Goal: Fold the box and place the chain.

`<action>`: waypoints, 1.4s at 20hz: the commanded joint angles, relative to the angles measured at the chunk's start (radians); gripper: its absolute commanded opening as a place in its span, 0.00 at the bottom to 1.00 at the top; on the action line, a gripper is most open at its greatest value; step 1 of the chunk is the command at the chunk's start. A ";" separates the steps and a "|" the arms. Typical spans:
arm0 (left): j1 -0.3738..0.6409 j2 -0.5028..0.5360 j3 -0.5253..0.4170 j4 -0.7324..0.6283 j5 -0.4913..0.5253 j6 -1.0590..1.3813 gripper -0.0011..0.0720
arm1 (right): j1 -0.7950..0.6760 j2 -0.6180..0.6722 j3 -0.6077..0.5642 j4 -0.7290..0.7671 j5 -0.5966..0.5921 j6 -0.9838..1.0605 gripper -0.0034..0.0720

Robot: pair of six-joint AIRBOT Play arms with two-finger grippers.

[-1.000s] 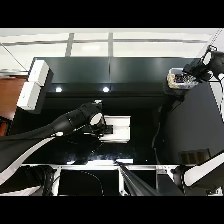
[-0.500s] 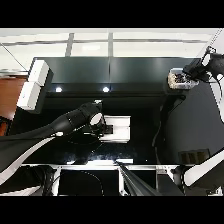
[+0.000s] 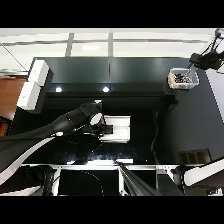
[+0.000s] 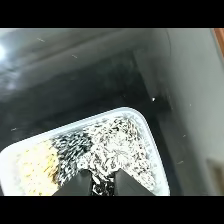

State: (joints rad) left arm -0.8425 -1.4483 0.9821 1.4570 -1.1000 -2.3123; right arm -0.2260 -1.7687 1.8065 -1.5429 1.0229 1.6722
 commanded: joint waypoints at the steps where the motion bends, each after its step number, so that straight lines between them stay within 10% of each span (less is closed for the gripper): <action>1: 0.000 0.000 0.000 0.000 -0.001 0.000 0.05 | -0.003 0.113 0.003 0.058 0.019 -0.077 0.09; 28: 0.000 0.000 0.000 -0.003 -0.016 0.000 0.05 | -0.011 0.554 0.002 0.336 0.172 -0.260 0.10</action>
State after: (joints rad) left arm -0.8425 -1.4483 0.9821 1.4540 -1.1107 -2.3119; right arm -0.2405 -1.3033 1.8084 -1.2526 1.1366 1.4399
